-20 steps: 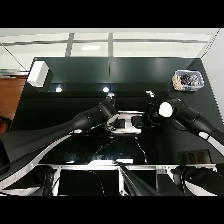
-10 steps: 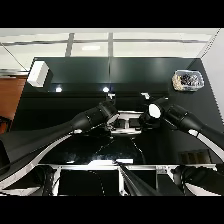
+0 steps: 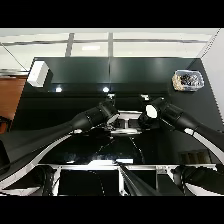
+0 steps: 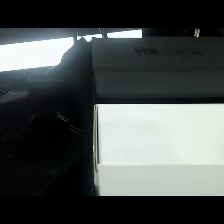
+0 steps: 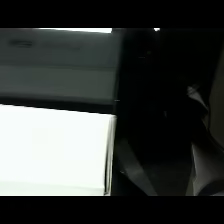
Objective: Fold the box and place the chain.
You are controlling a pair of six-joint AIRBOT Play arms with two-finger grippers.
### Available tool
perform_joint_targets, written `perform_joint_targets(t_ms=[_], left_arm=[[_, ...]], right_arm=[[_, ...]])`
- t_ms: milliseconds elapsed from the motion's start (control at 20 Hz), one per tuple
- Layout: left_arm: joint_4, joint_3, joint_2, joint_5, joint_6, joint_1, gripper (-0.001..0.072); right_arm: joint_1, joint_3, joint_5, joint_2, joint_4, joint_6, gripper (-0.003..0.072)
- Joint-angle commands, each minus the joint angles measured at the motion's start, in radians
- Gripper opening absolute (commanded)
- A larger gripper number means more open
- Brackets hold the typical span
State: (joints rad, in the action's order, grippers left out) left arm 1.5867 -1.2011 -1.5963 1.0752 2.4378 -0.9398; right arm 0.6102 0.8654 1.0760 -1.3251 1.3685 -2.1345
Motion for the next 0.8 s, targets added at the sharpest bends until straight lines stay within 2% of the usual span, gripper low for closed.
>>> perform_joint_targets(t_ms=[0,250,350,400,750], left_arm=[[0.002,0.000,0.000,0.000,-0.003,0.000,0.0029],[0.002,0.000,0.000,0.000,-0.003,0.000,0.0029],[0.002,0.000,0.000,-0.001,-0.003,0.000,0.0029],[0.002,0.000,0.000,-0.001,-0.003,0.000,0.0029],[0.002,0.000,0.000,-0.001,-0.003,0.000,0.0029]], right_arm=[[0.001,0.001,-0.018,-0.001,-0.014,-0.014,0.0018],[0.001,0.003,-0.015,-0.001,-0.014,-0.015,0.0026],[0.000,0.015,-0.014,-0.001,-0.013,-0.016,0.0228],[0.000,0.022,-0.008,-0.001,-0.013,-0.015,0.0244],[-0.002,0.030,0.001,-0.003,-0.002,-0.032,0.0247]])
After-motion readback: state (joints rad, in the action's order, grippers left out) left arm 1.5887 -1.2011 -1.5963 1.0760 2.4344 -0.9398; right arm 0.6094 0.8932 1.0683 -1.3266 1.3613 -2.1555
